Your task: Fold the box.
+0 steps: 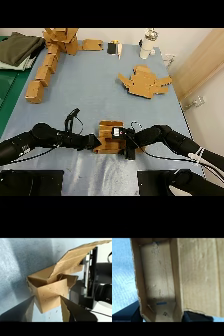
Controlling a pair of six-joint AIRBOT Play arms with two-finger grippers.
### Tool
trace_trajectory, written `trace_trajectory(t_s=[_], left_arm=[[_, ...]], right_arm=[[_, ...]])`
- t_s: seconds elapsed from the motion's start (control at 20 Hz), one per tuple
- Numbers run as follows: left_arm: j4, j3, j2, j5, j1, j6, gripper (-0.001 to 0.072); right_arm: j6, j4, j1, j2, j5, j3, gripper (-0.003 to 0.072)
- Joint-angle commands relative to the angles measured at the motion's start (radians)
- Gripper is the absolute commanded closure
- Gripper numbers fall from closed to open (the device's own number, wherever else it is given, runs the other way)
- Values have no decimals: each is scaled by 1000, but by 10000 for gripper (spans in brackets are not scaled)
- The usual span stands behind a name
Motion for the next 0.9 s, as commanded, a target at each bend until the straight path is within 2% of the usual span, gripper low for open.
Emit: trace_trajectory(t_s=[0.0,0.1,0.3,0.45,0.7,0.85], left_arm=[[128,52,-55,32,-74,-126,206],[227,90,-63,36,-98,-213,206],[526,168,-63,33,-142,-478,207],[669,216,-76,26,-194,-622,208],[863,352,-187,-106,-292,-819,208],[1048,424,-223,-183,-357,-1046,208]], right_arm=[[0,-1,1,0,0,0,185],[0,-1,1,0,0,0,186],[0,-2,1,0,0,0,185],[0,-2,1,0,0,0,185],[0,-2,1,0,0,0,186],[0,-2,1,0,0,0,186]])
